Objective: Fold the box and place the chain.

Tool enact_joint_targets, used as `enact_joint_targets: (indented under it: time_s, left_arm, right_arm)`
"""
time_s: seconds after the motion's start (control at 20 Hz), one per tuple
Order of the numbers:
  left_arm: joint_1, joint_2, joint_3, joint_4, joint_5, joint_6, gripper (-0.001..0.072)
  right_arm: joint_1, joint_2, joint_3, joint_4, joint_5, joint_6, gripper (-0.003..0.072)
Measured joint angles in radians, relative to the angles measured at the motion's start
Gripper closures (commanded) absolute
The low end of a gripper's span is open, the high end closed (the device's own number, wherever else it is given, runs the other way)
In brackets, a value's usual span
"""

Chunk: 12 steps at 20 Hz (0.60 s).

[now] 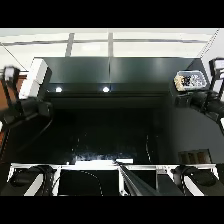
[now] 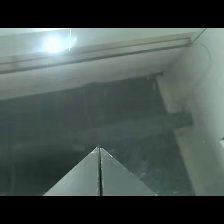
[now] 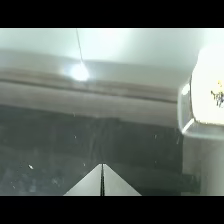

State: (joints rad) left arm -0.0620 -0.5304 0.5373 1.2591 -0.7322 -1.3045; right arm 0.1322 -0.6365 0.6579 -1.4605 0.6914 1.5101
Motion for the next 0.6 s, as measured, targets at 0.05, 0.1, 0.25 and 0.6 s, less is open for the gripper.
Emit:
enact_joint_targets:
  time_s: [0.05,0.1,0.25,0.6]
  left_arm:
    - [-0.008,0.037,-0.034,0.011,0.022,-0.006,0.0685]
    - [-0.014,0.061,-0.059,0.021,0.031,-0.012,0.0686]
    - [-0.023,0.105,-0.099,0.031,0.054,-0.021,0.0686]
    - [-0.027,0.128,-0.12,0.037,0.072,-0.027,0.0686]
  right_arm:
    - [0.0,0.002,-0.011,-0.003,0.0,0.0,0.0676]
    - [0.0,0.004,-0.019,-0.004,0.003,0.0,0.0676]
    - [0.0,0.006,-0.033,-0.005,0.003,0.0,0.0676]
    - [0.0,0.008,-0.04,-0.006,0.005,0.0,0.0676]
